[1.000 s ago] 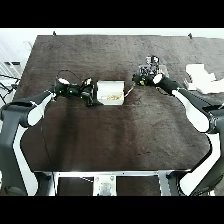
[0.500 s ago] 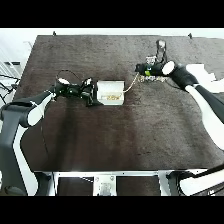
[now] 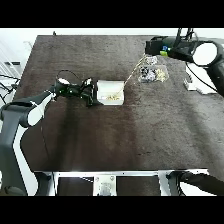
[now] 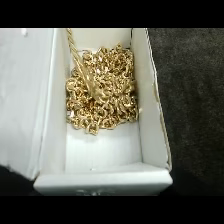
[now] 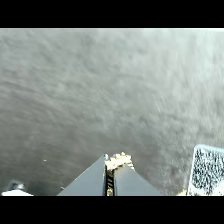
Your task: Fold the box and place the chain.
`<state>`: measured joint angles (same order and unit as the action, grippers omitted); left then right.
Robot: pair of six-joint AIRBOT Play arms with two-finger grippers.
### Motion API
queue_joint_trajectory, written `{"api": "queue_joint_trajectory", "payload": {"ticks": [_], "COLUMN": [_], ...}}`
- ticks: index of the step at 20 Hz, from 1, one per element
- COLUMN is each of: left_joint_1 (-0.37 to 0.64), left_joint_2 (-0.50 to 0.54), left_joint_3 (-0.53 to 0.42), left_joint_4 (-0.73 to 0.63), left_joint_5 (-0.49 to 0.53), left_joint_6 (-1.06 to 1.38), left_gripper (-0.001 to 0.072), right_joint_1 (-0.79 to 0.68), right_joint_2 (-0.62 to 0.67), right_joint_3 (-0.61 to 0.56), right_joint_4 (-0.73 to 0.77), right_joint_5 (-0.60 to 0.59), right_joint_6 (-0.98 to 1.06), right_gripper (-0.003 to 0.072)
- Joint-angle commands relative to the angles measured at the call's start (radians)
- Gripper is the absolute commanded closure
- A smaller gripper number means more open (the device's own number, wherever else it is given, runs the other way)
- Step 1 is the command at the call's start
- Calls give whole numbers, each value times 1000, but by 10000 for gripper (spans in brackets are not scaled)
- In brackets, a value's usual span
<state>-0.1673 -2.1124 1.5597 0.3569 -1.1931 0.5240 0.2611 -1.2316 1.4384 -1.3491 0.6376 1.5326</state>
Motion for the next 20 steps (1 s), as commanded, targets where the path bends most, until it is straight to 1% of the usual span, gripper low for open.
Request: {"api": "queue_joint_trajectory", "payload": {"ticks": [1, 3, 7, 10, 13, 16, 19, 20], "left_joint_1": [1, 1, 1, 1, 1, 1, 1, 1], "left_joint_2": [0, 0, 0, 0, 0, 0, 0, 0], "left_joint_3": [1, 1, 1, 1, 1, 1, 1, 1], "left_joint_4": [0, 0, 0, 0, 0, 0, 0, 0], "left_joint_5": [0, 0, 0, 0, 0, 0, 0, 0], "left_joint_6": [0, 0, 0, 0, 0, 0, 0, 0], "left_gripper": [412, 413, 412, 412, 412, 412, 412, 412], "right_joint_1": [37, 58, 89, 123, 152, 174, 195, 201], "right_joint_2": [71, 74, 74, 74, 66, 36, -9, -31], "right_joint_3": [0, -1, -47, -87, -88, -102, -142, -162], "right_joint_4": [-30, -32, -30, -28, -27, -19, -8, 0], "right_joint_5": [48, 69, 63, 1, -47, -46, -50, -71], "right_joint_6": [1, 1, 13, 19, 19, 20, 28, 28], "right_gripper": [677, 677, 677, 677, 677, 677, 678, 677]}}
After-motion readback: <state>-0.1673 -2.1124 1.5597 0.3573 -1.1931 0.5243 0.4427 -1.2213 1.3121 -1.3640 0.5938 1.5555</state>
